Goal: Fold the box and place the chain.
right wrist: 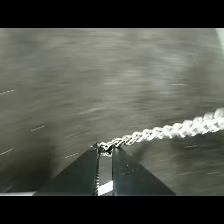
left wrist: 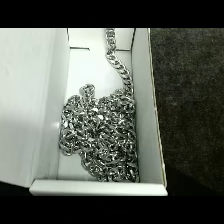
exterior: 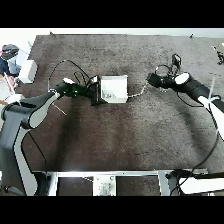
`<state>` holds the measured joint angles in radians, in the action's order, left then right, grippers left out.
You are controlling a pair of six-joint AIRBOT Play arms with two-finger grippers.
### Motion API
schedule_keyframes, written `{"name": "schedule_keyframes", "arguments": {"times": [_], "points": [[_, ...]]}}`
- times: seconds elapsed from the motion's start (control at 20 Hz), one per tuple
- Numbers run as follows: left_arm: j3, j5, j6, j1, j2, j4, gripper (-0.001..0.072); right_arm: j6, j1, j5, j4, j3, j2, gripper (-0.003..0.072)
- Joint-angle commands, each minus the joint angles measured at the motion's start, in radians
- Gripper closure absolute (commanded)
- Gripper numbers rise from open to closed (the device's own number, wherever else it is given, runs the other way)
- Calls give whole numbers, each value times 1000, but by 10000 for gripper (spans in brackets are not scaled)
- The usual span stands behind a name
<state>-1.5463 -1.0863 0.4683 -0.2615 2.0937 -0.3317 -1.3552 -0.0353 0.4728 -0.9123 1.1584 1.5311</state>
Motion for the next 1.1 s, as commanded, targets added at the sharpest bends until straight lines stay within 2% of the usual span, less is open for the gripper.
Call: {"name": "schedule_keyframes", "arguments": {"times": [0.0, 0.2, 0.3, 0.6, 0.95, 1.05], "points": [[0, 0, 0, 0, 0, 0, 424, 43, -77, 98, 1, 1, -147, 675], [0, 0, 0, 0, 0, 0, 424, 54, -188, 44, 10, 2, -328, 675], [0, 0, 0, 0, 0, 0, 424, 55, -245, 20, 11, 21, -370, 675], [0, 0, 0, 0, 0, -1, 425, 80, -388, -18, 12, 61, -352, 675], [0, 0, 0, 0, 0, 0, 424, 80, -426, 34, -11, 59, -198, 674], [0, 0, 0, 0, 0, 0, 425, 79, -419, 56, -54, 59, -169, 403]]}}
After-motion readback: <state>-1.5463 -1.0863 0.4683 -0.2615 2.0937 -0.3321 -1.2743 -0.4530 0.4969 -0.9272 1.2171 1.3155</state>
